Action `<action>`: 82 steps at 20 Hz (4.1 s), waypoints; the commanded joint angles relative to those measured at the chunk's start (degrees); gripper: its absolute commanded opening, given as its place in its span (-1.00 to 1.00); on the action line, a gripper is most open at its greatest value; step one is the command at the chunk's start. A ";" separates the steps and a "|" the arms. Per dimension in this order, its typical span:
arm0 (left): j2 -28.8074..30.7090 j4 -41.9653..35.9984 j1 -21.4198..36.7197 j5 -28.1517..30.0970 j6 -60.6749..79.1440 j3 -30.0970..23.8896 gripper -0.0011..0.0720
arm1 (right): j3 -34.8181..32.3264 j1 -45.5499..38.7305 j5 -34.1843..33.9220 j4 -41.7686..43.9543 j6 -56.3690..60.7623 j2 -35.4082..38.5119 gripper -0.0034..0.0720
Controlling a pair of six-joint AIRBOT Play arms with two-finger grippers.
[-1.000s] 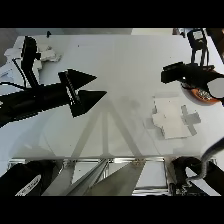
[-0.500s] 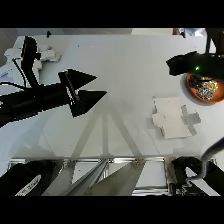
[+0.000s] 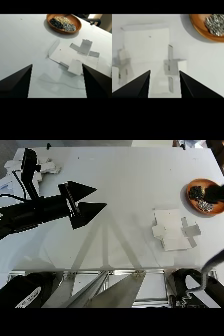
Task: Fold the box and place the chain.
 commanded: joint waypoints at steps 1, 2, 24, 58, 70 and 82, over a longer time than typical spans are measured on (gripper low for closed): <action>0.00 0.00 -0.02 0.00 0.00 0.02 0.94 | 0.24 -8.07 8.33 -3.74 -11.61 -2.43 0.28; 0.00 0.00 -0.02 0.00 0.00 0.02 0.94 | 0.24 -9.05 6.40 -2.78 -11.85 -3.10 0.30; 0.00 0.00 -0.02 0.00 0.00 0.02 0.94 | -3.50 1.11 9.38 -10.67 -14.73 -25.35 0.46; 0.00 0.00 -0.02 0.02 0.00 0.02 0.94 | -3.48 1.18 -5.01 26.05 -18.25 -25.49 -0.88; 0.00 0.00 -0.02 0.02 0.00 0.02 0.94 | -7.10 5.99 -28.44 46.58 -35.85 -32.92 -0.88; 0.00 0.00 -0.02 0.00 0.00 0.02 0.94 | -7.37 8.81 -33.40 46.12 -45.94 -39.45 -0.88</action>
